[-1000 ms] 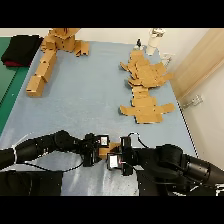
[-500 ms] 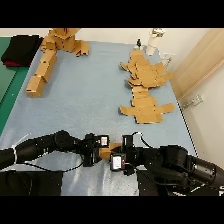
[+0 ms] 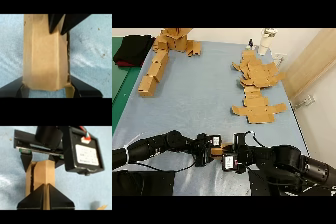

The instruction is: Fold the box.

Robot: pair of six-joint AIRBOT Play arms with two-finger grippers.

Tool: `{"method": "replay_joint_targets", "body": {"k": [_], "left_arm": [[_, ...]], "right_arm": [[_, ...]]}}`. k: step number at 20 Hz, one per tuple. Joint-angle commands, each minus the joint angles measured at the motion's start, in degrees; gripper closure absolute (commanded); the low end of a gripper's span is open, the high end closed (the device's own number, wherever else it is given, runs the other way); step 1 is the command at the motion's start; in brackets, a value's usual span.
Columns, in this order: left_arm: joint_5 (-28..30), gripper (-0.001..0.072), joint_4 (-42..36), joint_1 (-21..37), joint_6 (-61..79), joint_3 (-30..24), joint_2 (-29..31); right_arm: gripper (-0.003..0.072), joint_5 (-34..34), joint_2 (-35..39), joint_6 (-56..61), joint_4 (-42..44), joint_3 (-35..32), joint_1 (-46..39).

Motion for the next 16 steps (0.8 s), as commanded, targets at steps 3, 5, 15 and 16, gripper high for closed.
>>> {"method": "replay_joint_targets", "body": {"k": [3,5,15,16], "left_arm": [[0.0,0.0248,0.0,0.0,0.0,0.0,0.0],[0.0,0.0248,0.0,0.0,0.0,0.0,0.0],[0.0,0.0248,0.0,0.0,0.0,0.0,0.0],[0.0,0.0249,0.0,0.0,0.0,0.0,0.0]], "right_arm": [[0.0591,-0.2,-2.4,0.0,0.3,0.0,0.0],[0.0591,-0.2,-3.3,0.0,1.6,0.0,0.0],[0.0558,-4.3,-2.4,4.6,4.4,1.0,0.0],[0.0447,-4.4,-1.5,7.0,4.4,1.7,0.0]]}}
